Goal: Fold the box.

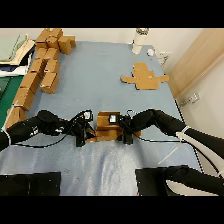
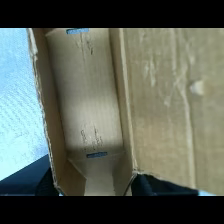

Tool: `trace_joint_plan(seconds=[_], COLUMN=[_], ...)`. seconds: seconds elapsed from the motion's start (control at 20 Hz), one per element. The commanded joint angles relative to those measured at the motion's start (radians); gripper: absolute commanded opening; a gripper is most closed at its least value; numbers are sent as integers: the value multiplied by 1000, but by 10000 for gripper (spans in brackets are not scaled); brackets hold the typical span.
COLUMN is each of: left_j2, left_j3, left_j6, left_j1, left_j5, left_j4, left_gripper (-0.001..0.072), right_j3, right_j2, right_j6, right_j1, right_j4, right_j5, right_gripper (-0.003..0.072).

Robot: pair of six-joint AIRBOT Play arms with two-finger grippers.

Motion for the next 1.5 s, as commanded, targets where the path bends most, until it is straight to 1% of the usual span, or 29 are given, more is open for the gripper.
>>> trace_joint_plan(seconds=[0.0, 0.1, 0.35, 0.6, 0.65, 0.85, 0.9, 0.95, 1.25, 1.3, 1.35, 1.4, 1.45], left_j2=[0, 0, -13, -38, -40, -50, -50, -50, -49, -49, -45, -35, -16], left_j3=[1, 1, 2, 12, 12, 12, 12, 12, 11, 11, 11, 11, 11], left_j6=[37, 37, 48, 58, 58, 55, 55, 55, 54, 41, 4, -41, -108], left_j1=[0, -3, -57, -75, -75, -75, -75, -75, -73, -73, -73, -72, -68], left_j5=[-1, 11, 70, 72, 76, 74, 74, 77, 79, 90, 105, 113, 112], left_j4=[-56, -57, -67, -122, -125, -124, -124, -123, -107, -98, -76, -37, 26], left_gripper=[226, 226, 226, 229, 254, 264, 498, 637, 632, 581, 338, 169, 156], right_j3=[-1, -1, -1, -1, -1, -1, -1, -1, -1, -1, -1, -1, -1], right_j2=[0, 0, 0, 0, 0, 0, 0, 0, 0, 0, 0, 0, 0], right_j6=[0, 0, 0, 0, 0, 0, 0, 0, 0, 0, 0, 0, 0], right_j1=[0, 0, 0, 0, 0, 0, 0, 0, 0, 0, 0, 0, 0], right_j4=[0, 0, -1, -2, -2, -2, -2, -2, -2, -2, -2, -2, -2], right_j5=[0, 0, 0, 0, 1, 1, 0, 0, 0, 0, 0, 0, 1], right_gripper=[463, 463, 463, 463, 463, 464, 463, 463, 463, 463, 463, 463, 463])
